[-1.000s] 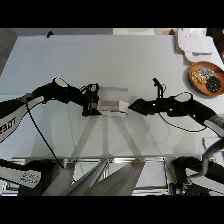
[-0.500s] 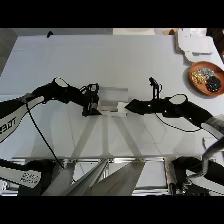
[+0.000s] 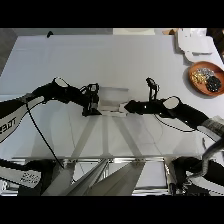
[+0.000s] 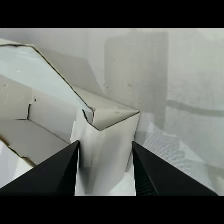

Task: Fold the box and place the chain.

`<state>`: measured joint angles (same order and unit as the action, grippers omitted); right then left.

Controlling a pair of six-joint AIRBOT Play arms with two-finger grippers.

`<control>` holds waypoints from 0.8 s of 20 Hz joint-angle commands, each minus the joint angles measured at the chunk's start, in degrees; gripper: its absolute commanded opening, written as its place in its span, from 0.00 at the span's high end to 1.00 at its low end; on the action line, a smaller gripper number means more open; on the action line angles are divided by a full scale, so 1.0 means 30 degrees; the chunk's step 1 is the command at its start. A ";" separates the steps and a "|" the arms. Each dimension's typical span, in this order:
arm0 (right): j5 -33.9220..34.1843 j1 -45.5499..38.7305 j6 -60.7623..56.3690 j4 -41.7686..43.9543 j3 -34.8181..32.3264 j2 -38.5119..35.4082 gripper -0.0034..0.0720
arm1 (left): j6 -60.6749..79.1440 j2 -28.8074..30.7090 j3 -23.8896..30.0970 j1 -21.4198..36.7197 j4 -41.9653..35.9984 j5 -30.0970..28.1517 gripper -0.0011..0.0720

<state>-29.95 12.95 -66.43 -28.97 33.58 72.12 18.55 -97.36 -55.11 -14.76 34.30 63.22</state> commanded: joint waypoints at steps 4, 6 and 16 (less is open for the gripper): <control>0.0000 0.0109 -0.1639 -0.0408 0.0729 -0.0029 0.47 | 0.0022 0.0015 -0.0007 0.0007 0.0015 -0.0007 0.63; -0.0357 0.0219 -0.1763 -0.0481 0.0874 -0.0036 0.47 | 0.0022 0.0015 -0.0007 0.0007 0.0015 0.0000 0.63; 0.0058 0.1596 -0.5617 -0.6608 0.1530 -0.0029 0.48 | 0.0022 0.0015 -0.0007 0.0015 0.0007 0.0000 0.63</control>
